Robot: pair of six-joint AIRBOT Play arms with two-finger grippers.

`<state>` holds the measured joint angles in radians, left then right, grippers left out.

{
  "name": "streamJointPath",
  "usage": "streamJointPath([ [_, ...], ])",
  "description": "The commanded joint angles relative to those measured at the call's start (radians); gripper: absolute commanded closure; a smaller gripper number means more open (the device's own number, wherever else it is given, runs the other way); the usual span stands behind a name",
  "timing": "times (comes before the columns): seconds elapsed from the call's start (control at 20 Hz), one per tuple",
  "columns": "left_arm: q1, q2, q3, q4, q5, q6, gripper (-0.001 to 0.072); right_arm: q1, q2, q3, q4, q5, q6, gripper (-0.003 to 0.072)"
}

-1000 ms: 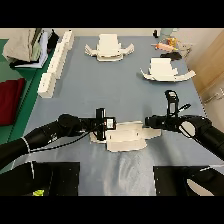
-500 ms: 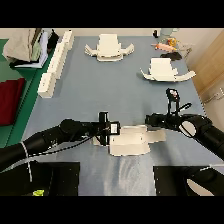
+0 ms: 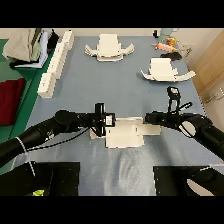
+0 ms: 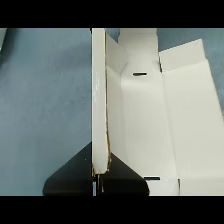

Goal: Fold the box.

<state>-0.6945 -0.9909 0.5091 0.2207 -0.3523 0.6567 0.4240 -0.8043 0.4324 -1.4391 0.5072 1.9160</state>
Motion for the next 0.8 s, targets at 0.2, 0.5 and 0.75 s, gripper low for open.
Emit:
streamJointPath([
  [0.2,0.034,-0.006,0.019,-0.122,0.029,0.272,0.0698,0.000,0.000,0.023,-0.128,-0.106,0.111,0.0682],
  [0.5,-0.011,-0.006,-0.040,-0.225,0.014,0.279,0.0699,0.000,0.000,0.049,-0.133,-0.105,0.111,0.0682],
  [0.75,-0.067,-0.006,-0.101,-0.277,0.062,0.278,0.0700,0.000,0.000,0.050,-0.132,-0.105,0.111,0.0682],
])
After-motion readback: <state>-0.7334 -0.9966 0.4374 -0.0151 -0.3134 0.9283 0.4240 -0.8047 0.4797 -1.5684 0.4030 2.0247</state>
